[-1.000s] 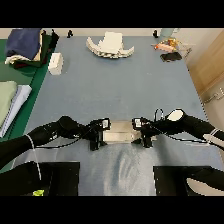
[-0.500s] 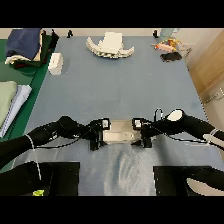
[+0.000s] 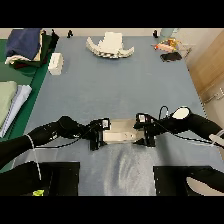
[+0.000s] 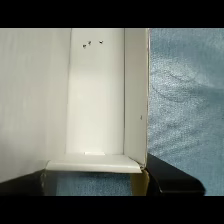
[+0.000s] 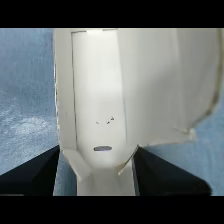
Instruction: Fold the box.
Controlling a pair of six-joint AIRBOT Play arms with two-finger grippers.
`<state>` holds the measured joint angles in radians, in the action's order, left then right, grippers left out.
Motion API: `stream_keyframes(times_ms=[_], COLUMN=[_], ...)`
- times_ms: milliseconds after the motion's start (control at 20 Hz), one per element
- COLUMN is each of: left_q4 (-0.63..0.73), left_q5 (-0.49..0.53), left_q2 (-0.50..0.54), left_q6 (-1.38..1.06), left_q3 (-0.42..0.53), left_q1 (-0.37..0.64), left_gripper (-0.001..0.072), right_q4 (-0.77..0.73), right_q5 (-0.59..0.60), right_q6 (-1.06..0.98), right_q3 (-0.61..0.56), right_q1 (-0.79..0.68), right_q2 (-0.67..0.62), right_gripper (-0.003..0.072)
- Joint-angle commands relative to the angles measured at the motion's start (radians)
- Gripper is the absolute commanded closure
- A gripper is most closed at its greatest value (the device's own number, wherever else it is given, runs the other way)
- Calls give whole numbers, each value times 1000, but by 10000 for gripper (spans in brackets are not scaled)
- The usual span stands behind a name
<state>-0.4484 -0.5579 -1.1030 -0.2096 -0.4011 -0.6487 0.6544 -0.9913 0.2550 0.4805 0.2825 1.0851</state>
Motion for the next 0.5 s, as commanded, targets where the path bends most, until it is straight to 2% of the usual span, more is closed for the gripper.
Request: stream_keyframes(times_ms=[0,150,250,300,400,450], left_q4=[0,0,0,0,0,0], left_q5=[0,0,0,0,0,0], left_q2=[-1,0,0,0,0,0], left_q6=[0,0,0,0,0,0], left_q3=[-1,-1,-1,-1,-1,-1], left_q1=[0,0,0,0,0,0], left_gripper=[204,204,203,204,204,204], right_q4=[103,112,45,-14,-117,-159], right_q5=[-156,-241,-255,-249,-245,-237], right_q6=[-178,-389,-666,-867,-1197,-1225], right_q3=[2,2,2,2,0,-7], right_q1=[-80,-146,-147,-147,-145,-136], right_q2=[-115,-251,-315,-335,-341,-340], right_gripper=[-34,-34,-30,-30,-29,-29])
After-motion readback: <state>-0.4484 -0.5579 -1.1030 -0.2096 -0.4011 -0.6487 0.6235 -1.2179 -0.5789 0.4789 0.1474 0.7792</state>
